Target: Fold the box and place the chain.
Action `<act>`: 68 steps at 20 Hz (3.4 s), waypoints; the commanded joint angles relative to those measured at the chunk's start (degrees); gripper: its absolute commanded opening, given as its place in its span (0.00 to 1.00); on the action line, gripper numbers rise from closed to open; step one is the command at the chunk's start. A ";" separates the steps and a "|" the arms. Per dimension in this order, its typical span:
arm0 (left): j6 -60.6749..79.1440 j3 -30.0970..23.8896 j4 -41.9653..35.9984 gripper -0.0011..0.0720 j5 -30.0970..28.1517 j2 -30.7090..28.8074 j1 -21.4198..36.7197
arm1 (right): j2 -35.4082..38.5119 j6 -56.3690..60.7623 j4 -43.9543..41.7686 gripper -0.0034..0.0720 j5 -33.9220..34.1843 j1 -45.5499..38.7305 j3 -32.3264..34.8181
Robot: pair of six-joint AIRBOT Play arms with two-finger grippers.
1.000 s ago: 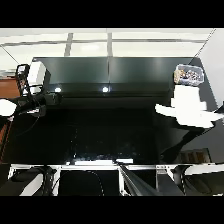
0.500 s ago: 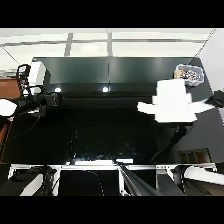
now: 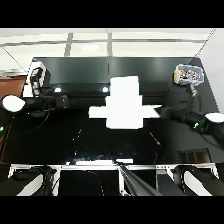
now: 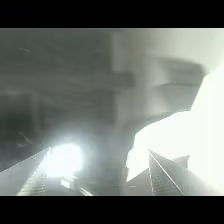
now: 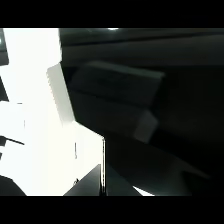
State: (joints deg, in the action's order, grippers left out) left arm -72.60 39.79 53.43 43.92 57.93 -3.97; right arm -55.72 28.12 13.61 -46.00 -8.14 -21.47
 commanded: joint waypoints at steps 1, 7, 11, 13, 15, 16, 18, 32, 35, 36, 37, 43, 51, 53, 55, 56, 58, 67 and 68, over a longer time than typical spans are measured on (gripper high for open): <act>12.33 5.05 -17.00 0.98 8.59 10.29 -0.17 | 2.12 -3.93 -7.43 0.07 6.86 10.21 6.73; 23.26 16.24 -24.30 0.98 18.18 28.61 -1.60 | 2.12 -3.72 -8.24 0.07 8.35 15.15 6.73; 31.63 20.98 -28.24 0.98 33.83 38.71 -4.37 | 2.12 -3.72 -8.22 0.07 8.31 15.23 6.73; 32.35 23.74 -29.09 0.98 38.80 43.06 -6.47 | 2.12 -3.69 -8.22 0.07 8.26 15.23 6.73; 32.26 27.78 -27.04 0.96 44.11 47.15 -8.26 | 2.12 -3.63 -8.24 0.07 8.24 15.23 6.73; 32.17 29.62 -26.18 0.96 46.03 48.61 -8.83 | 2.12 -3.63 -8.22 0.07 8.00 15.23 6.73; 32.11 32.44 -23.71 0.90 48.54 50.45 -9.62 | 2.12 -3.63 -8.22 0.07 7.39 15.23 6.73; 31.63 38.64 -14.86 0.06 51.30 52.48 -9.27 | 2.12 -3.65 -7.50 0.27 7.23 15.15 6.58; 29.97 38.42 -14.88 0.05 52.19 51.17 -9.38 | 2.14 -3.54 -3.37 0.98 3.89 12.79 3.30; 29.83 37.86 -14.88 0.05 52.50 50.12 -9.38 | 2.14 -3.50 1.01 0.98 0.70 11.45 0.61; 30.10 36.44 -14.93 0.05 52.09 48.28 -9.38 | 2.14 -3.48 6.23 0.98 -3.39 10.19 -2.89; 50.71 16.22 -18.49 0.05 25.97 26.60 -10.93 | 2.03 -8.79 23.56 0.98 -16.68 11.58 -14.29; 77.24 13.25 -11.52 0.05 6.34 24.87 -22.91 | 1.81 -13.84 38.32 0.98 -3.48 24.68 -13.07; 77.22 14.10 -6.78 0.05 5.57 26.88 -25.55 | 1.14 -13.84 40.48 0.98 -4.07 26.14 -12.66; 76.98 15.15 -5.81 0.06 4.70 28.68 -26.53 | 0.04 -14.23 43.01 0.98 -5.49 27.26 -12.44; 76.65 15.52 -6.14 0.06 3.80 29.14 -26.47 | -0.52 -14.95 44.02 0.98 -5.95 27.63 -12.44; 76.15 15.67 -6.12 0.06 2.49 29.42 -25.75 | -1.66 -15.82 43.06 0.98 -6.08 27.69 -12.41; 75.12 15.67 -6.08 0.06 3.08 29.44 -23.78 | -9.44 -21.09 36.74 1.00 -4.96 30.75 -11.67; 75.12 15.67 -6.08 0.06 3.08 29.44 -23.76 | -9.70 -21.14 37.35 1.00 -4.63 30.77 -11.58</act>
State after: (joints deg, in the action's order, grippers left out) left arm 2.63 55.42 46.96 47.18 87.31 -27.90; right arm -63.94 7.81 50.70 -51.66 22.20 -33.45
